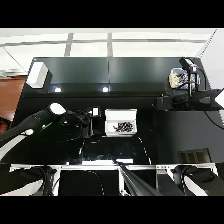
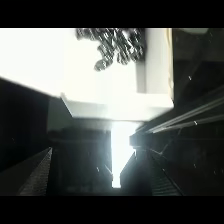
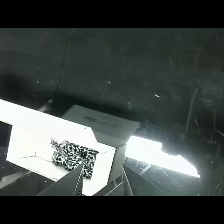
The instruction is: Fold the box and place the chain.
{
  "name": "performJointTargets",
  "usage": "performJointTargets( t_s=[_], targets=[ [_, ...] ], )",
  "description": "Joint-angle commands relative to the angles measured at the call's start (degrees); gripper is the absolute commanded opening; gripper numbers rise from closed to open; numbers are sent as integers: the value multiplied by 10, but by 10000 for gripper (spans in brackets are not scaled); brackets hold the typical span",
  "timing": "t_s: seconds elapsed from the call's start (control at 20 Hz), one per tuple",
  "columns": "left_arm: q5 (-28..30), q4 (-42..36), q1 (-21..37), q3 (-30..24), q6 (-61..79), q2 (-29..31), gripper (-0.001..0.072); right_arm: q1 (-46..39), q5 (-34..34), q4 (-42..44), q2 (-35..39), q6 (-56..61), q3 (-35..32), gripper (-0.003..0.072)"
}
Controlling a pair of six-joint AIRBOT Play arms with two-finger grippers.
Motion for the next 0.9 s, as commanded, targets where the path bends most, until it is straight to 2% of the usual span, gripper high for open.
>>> performJointTargets(
  t_s=[0.0,0.25,0.75,0.8,0.85],
  targets=[
    [-14,-12,-17,15,8,-15,713,0,-1,0,0,0,0,292],
    [-6,-41,-30,17,8,-21,713,0,-1,1,0,0,0,292],
    [8,-50,-49,37,-10,-38,709,13,-28,3,-2,-1,0,292],
    [9,-50,-50,39,-10,-39,672,18,-36,-2,-2,-1,0,292],
    [8,-50,-51,39,-10,-39,582,23,-49,-2,-3,-1,0,292]
  ],
)
